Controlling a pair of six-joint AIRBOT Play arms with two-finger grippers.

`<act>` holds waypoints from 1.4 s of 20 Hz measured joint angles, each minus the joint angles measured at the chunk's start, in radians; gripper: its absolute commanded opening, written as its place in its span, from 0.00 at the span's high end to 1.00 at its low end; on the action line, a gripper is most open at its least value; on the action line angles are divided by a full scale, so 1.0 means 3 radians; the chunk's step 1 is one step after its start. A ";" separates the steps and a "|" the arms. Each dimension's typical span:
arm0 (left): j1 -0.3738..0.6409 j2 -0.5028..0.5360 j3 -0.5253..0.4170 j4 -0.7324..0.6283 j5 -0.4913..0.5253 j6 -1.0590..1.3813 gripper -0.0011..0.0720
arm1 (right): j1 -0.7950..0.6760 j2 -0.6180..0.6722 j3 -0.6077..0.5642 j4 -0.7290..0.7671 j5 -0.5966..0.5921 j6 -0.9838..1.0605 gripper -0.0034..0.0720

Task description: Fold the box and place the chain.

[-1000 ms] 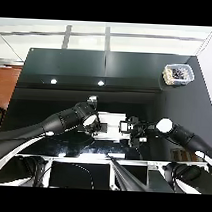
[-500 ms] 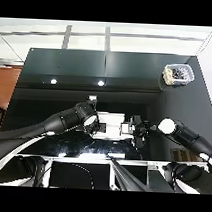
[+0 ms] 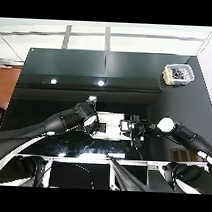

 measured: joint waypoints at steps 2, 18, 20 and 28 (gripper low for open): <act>0.0000 0.0000 0.0000 0.0000 -0.0001 0.0000 0.95 | 0.0001 -0.0004 0.0000 0.0060 0.0022 0.0017 0.78; -0.0004 0.0000 -0.0001 -0.0024 -0.0014 -0.0004 0.95 | 0.0217 -0.0189 0.0000 0.0646 -0.0201 0.0121 0.82; -0.0004 0.0000 -0.0001 -0.0027 -0.0015 -0.0008 0.95 | 0.0217 -0.0192 0.0000 0.0641 -0.0211 0.0164 0.46; 0.0000 0.0000 -0.0001 -0.0027 -0.0015 -0.0005 0.95 | 0.0013 -0.0070 0.0043 0.0557 -0.0103 0.0759 0.93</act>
